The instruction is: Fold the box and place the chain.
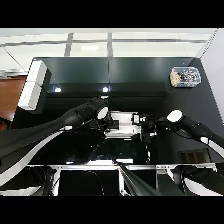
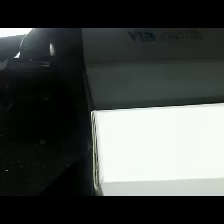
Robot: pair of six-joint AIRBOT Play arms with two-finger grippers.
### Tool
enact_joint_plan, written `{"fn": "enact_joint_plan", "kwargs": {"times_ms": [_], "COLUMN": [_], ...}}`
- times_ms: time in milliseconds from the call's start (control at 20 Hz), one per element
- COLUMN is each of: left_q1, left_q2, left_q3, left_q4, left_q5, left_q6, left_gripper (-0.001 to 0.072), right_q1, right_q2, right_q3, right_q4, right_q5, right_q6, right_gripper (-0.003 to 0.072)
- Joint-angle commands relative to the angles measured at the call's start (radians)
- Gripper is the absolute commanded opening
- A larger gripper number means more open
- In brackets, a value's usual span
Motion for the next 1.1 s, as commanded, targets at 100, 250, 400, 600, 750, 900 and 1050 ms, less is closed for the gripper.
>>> {"fn": "enact_joint_plan", "kwargs": {"times_ms": [100, 250, 400, 600, 750, 900, 1050], "left_q1": [0.000, 0.001, 0.001, 0.000, -0.011, -0.011, -0.011], "left_q2": [0.000, 0.000, -0.002, -0.019, -0.021, -0.021, -0.021], "left_q3": [0.011, 0.041, 0.050, 0.050, 0.051, 0.051, 0.050], "left_q4": [-0.003, -0.003, 0.000, 0.013, 0.024, 0.024, 0.023], "left_q5": [0.002, 0.000, -0.026, -0.049, -0.038, -0.038, -0.041], "left_q6": [0.006, 0.006, 0.006, 0.002, 0.002, 0.002, 0.003], "left_gripper": [0.0027, 0.0312, 0.0312, 0.0131, 0.0023, 0.0024, 0.0024], "right_q1": [0.000, 0.000, 0.000, 0.000, 0.000, 0.000, 0.000], "right_q2": [0.000, 0.000, 0.000, 0.000, 0.000, 0.000, 0.000], "right_q3": [0.000, 0.000, 0.000, 0.000, 0.000, 0.000, 0.000], "right_q4": [-0.003, -0.003, -0.003, -0.003, -0.003, -0.003, -0.003], "right_q5": [-0.002, -0.002, -0.002, -0.002, -0.003, -0.003, -0.002], "right_q6": [-0.005, -0.005, -0.005, -0.005, -0.005, -0.005, -0.005], "right_gripper": [0.0100, 0.0100, 0.0100, 0.0100, 0.0100, 0.0100, 0.0100]}}
